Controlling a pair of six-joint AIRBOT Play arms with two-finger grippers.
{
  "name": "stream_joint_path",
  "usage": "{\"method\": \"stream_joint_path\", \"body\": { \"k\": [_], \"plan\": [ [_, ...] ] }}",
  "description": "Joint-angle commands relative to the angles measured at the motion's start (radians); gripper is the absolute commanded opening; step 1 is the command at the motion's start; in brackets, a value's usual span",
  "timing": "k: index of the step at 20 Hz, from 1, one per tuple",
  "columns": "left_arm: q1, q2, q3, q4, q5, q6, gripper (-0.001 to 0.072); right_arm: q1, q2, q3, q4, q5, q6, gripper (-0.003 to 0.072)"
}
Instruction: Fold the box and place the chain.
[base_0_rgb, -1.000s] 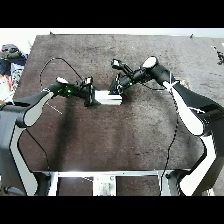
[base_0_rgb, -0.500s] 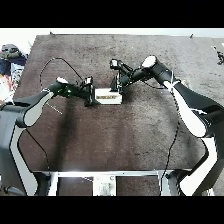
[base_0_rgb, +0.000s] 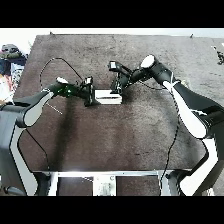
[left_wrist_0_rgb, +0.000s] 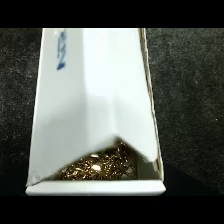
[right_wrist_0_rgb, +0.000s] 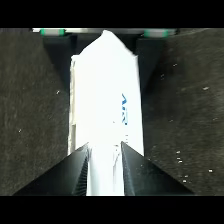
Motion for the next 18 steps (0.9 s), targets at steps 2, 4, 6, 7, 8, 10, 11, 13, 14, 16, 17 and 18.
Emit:
{"method": "stream_joint_path", "body": {
  "k": [2, 4, 6, 7, 8, 10, 11, 13, 14, 16, 17, 18],
  "plan": [
    [0.000, 0.000, 0.000, 0.000, 0.000, 0.000, 0.0296, 0.041, 0.001, 0.000, -0.130, -0.043, 0.089, 0.0220],
    [0.000, 0.000, 0.000, 0.000, 0.000, 0.000, 0.0295, 0.048, 0.001, 0.000, -0.157, -0.044, 0.108, 0.0220],
    [0.000, 0.000, 0.000, 0.000, 0.000, 0.000, 0.0295, 0.048, 0.001, 0.000, -0.167, -0.008, 0.121, 0.0220],
    [0.000, 0.000, 0.000, 0.000, 0.000, 0.000, 0.0295, 0.048, 0.001, -0.002, -0.169, 0.012, 0.121, 0.0220],
    [0.000, 0.000, 0.000, 0.000, 0.000, 0.000, 0.0296, 0.048, 0.001, -0.007, -0.168, 0.017, 0.121, 0.0220],
    [0.000, 0.000, 0.000, 0.000, 0.000, 0.000, 0.0295, 0.048, 0.001, -0.024, -0.168, 0.016, 0.120, 0.0220],
    [0.000, 0.000, 0.000, 0.000, 0.000, 0.000, 0.0296, 0.048, 0.001, -0.032, -0.168, 0.015, 0.120, 0.0221],
    [0.000, 0.000, 0.000, 0.000, 0.000, 0.000, 0.0295, 0.047, 0.001, -0.040, -0.167, 0.012, 0.120, 0.0222],
    [0.000, 0.000, 0.000, 0.000, 0.000, 0.000, 0.0296, 0.047, 0.001, -0.040, -0.168, 0.012, 0.120, 0.0222],
    [0.000, 0.000, 0.000, 0.000, 0.000, 0.000, 0.0295, 0.044, 0.001, -0.040, -0.163, 0.012, 0.120, 0.0222],
    [0.000, 0.000, 0.000, 0.000, 0.000, 0.000, 0.0295, 0.039, 0.001, -0.040, -0.148, 0.012, 0.120, 0.0222],
    [0.000, 0.000, 0.000, 0.000, 0.000, 0.000, 0.0295, 0.026, 0.003, -0.040, -0.103, 0.013, 0.120, 0.0222]
  ]
}}
